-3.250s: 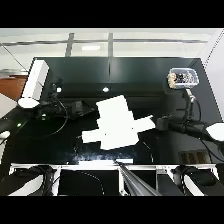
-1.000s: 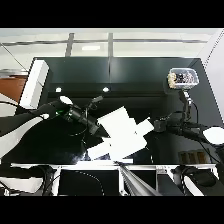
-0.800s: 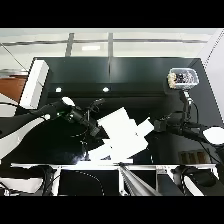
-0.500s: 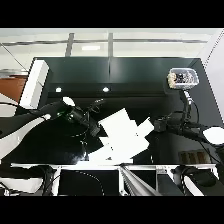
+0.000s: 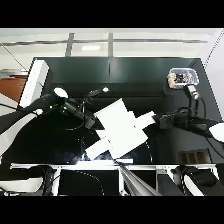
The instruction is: Fold the box and place the chain.
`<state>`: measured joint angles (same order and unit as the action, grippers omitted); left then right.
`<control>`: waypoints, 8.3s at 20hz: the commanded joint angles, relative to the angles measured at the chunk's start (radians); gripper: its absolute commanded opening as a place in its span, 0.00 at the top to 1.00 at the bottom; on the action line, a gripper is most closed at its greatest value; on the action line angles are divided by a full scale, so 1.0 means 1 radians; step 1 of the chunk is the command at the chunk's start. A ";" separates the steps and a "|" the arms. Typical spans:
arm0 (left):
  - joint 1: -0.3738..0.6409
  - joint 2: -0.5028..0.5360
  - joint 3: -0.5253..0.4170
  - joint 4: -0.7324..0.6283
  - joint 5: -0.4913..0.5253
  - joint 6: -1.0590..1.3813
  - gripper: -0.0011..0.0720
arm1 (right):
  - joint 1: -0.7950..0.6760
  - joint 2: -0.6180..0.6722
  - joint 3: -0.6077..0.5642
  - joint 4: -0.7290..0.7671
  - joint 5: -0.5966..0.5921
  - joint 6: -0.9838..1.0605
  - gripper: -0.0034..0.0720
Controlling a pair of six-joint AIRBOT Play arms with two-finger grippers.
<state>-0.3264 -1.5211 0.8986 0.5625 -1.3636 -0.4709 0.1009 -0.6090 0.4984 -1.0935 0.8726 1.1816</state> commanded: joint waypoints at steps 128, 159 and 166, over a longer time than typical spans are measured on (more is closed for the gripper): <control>-0.284 0.131 0.038 0.427 0.354 0.286 0.95 | 0.389 -0.488 -0.081 0.513 -0.160 -1.355 0.01; -0.283 0.133 0.037 0.430 0.357 0.280 0.32 | 0.386 -0.524 -0.081 0.460 -0.225 -1.351 0.22; -0.255 0.240 0.038 0.612 0.239 0.070 0.30 | 0.386 -0.524 -0.081 0.445 -0.222 -1.352 0.22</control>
<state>-0.5964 -1.3285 0.9356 1.0916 -1.0649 -0.3115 0.4866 -1.1328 0.4179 -0.6373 0.6479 -0.1696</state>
